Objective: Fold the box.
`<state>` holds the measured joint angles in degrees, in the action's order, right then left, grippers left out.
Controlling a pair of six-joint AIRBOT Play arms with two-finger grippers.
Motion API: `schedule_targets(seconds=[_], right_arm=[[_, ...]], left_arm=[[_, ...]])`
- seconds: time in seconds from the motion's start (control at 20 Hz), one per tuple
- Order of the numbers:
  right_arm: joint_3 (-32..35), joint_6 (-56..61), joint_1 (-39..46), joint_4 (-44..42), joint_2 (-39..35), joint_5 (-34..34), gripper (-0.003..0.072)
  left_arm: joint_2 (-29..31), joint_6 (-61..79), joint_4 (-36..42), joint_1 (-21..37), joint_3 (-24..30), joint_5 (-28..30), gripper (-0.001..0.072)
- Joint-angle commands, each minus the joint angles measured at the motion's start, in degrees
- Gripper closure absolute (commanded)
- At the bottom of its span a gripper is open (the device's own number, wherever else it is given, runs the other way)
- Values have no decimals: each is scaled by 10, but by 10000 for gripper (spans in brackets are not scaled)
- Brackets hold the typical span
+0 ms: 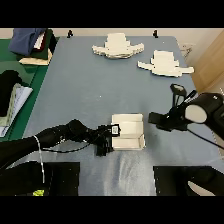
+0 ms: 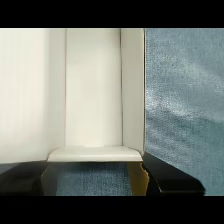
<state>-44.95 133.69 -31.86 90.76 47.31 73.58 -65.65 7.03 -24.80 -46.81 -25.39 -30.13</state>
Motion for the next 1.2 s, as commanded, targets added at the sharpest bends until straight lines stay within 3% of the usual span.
schedule_targets(seconds=[0.0,0.2,0.35,0.55,0.75,0.95,1.15], right_arm=[[-1,-217,193,-109,39,-17,672],[-2,-508,357,-434,221,-13,672],[-30,-606,369,-548,332,34,671],[-97,-648,331,-566,404,96,672],[-130,-689,266,-565,402,148,672],[-130,-705,204,-509,362,157,672],[-129,-729,136,-450,271,135,673]], left_arm=[[0,0,0,0,0,0,184],[0,0,0,0,0,0,184],[0,0,0,0,0,0,184],[0,0,0,0,0,0,184],[0,0,0,0,0,0,184],[0,0,0,0,0,0,184],[0,0,0,0,0,0,184]])
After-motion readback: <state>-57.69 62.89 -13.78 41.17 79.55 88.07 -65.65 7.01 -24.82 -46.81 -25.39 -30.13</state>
